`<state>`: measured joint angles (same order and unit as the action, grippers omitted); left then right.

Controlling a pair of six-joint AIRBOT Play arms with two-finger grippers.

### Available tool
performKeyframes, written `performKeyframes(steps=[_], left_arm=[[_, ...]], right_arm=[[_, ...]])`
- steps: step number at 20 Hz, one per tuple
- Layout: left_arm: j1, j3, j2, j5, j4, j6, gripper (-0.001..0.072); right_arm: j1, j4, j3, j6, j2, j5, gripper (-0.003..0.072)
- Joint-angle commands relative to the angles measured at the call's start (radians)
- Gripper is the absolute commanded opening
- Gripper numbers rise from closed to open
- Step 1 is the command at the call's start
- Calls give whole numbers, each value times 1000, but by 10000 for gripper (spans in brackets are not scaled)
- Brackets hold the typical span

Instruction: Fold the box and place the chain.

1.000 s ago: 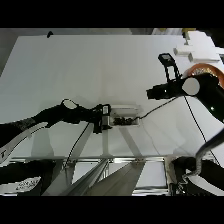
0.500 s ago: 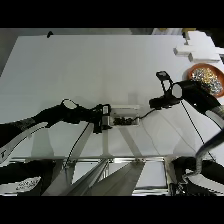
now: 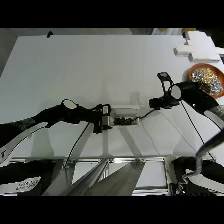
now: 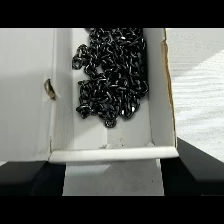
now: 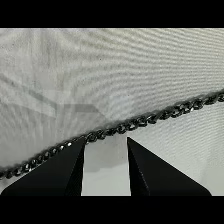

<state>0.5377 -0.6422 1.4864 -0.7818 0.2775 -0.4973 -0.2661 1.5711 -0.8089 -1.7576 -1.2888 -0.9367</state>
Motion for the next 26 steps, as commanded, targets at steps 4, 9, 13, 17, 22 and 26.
performKeyframes(steps=[4,9,13,17,22,26], left_arm=[[0,0,0,0,0,0,136],[0,0,0,0,0,0,136],[0,0,0,0,0,0,136],[0,0,0,0,0,0,136],[0,0,0,0,0,0,136],[0,0,0,0,0,0,136]], right_arm=[[0,3,1,-26,-31,-14,299],[0,3,1,-26,-61,-13,278],[-1,3,1,5,-65,-26,19],[-1,4,1,65,17,-46,19],[-1,-5,1,93,203,-82,19],[-1,-71,1,136,334,-136,19]])
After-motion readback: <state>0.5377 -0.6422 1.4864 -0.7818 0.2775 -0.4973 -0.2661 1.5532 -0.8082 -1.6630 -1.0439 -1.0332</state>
